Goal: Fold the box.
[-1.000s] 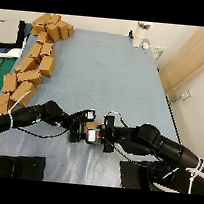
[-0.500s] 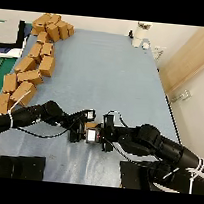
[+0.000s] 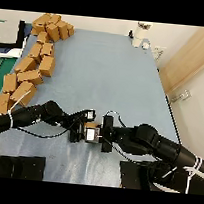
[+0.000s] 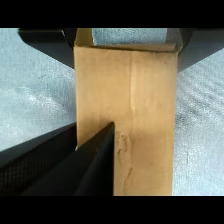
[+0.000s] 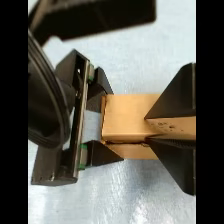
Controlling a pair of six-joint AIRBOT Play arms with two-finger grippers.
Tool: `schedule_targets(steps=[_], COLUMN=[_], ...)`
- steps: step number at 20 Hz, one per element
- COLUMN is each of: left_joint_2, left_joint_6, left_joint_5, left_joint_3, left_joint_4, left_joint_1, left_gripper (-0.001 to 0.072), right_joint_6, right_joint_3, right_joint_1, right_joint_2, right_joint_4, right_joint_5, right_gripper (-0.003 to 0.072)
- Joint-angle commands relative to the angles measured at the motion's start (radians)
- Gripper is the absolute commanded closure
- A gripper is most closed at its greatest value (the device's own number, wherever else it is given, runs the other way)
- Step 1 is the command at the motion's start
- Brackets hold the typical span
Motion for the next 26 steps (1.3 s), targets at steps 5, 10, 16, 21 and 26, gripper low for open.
schedule_targets(steps=[5,10,16,21,26], left_joint_2=[0.001,0.001,0.001,0.001,0.001], left_joint_6=[0.000,0.000,0.000,0.000,0.000], left_joint_5=[0.000,0.000,0.000,0.000,0.000], left_joint_3=[0.001,0.001,0.001,0.001,0.001], left_joint_4=[0.000,0.000,0.000,0.000,0.000], left_joint_1=[0.000,0.000,0.000,0.000,0.000], left_gripper=[0.0247,0.0247,0.0248,0.0247,0.0248], right_joint_6=[0.009,0.016,0.016,0.058,0.591], right_joint_3=[0.000,0.000,0.015,0.027,0.020], right_joint_1=[0.000,0.000,-0.001,-0.001,-0.003], right_joint_2=[-0.018,-0.023,-0.015,0.030,0.201], right_joint_4=[0.037,0.037,0.036,0.037,0.098], right_joint_5=[-0.030,-0.054,-0.055,-0.056,-0.172], right_gripper=[0.0519,0.0404,0.0371,0.0371,0.0527])
